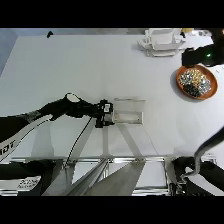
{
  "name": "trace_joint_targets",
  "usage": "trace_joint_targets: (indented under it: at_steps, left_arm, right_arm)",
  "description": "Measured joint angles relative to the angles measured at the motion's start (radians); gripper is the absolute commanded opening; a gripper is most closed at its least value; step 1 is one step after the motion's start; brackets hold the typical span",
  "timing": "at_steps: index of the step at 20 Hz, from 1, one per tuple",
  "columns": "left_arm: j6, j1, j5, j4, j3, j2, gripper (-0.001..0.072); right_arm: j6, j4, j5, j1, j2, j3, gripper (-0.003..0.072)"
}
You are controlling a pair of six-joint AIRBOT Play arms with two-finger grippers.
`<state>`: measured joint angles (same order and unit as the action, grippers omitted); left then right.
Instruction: Fold the box and place the chain.
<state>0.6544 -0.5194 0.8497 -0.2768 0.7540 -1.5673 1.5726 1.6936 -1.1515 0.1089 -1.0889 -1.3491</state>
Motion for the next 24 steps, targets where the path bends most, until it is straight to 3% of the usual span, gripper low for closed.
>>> trace_joint_targets:
  at_steps: [4,8,16,18,24]
  left_arm:
    - [0.0,0.0,0.0,0.0,0.0,0.0,0.0086]
    - [0.0,0.0,0.0,0.0,0.0,0.0,0.0086]
    - [0.0,0.0,0.0,0.0,0.0,0.0,0.0086]
    - [0.0,0.0,0.0,0.0,0.0,0.0,0.0086]
    - [0.0,0.0,0.0,0.0,0.0,0.0,0.0086]
  right_arm:
    - [-0.023,-0.084,0.034,-0.214,-0.13,-0.016,0.0429]
    - [-0.049,-0.119,0.027,-0.322,-0.267,-0.02,0.0426]
    - [-0.082,-0.123,0.0,-0.363,-0.494,-0.021,0.0387]
    - [-0.081,-0.116,-0.004,-0.365,-0.529,-0.021,0.031]
    - [-0.057,-0.063,-0.01,-0.367,-0.576,-0.021,0.0309]
